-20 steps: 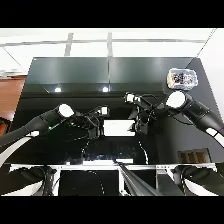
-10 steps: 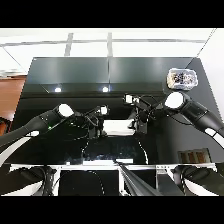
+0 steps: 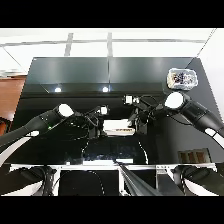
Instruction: Fold the box and place the chain.
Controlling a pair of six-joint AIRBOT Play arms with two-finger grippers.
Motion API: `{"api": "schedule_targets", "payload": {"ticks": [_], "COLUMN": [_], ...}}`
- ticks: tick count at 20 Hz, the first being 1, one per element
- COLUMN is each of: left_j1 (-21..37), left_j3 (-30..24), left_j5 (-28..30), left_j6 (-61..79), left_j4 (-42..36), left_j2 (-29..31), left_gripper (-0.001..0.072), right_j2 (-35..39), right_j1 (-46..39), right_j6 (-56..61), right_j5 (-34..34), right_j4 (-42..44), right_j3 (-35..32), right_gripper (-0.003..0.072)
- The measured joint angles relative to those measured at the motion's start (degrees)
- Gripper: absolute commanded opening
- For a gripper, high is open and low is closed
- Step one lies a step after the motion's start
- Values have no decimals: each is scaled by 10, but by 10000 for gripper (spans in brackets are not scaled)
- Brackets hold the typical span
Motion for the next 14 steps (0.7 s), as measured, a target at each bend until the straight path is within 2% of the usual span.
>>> {"api": "schedule_targets", "payload": {"ticks": [2,4,14], "left_j1": [0,0,0], "left_j3": [0,0,0], "left_j5": [0,0,0], "left_j6": [0,0,0], "left_j4": [0,0,0], "left_j2": [0,0,0], "left_gripper": [370,370,370], "right_j2": [0,0,6], "right_j1": [0,0,0], "right_j6": [0,0,6], "right_j5": [3,6,23], "right_j4": [0,0,0], "right_j3": [-2,-3,-4], "right_gripper": [273,387,377]}}
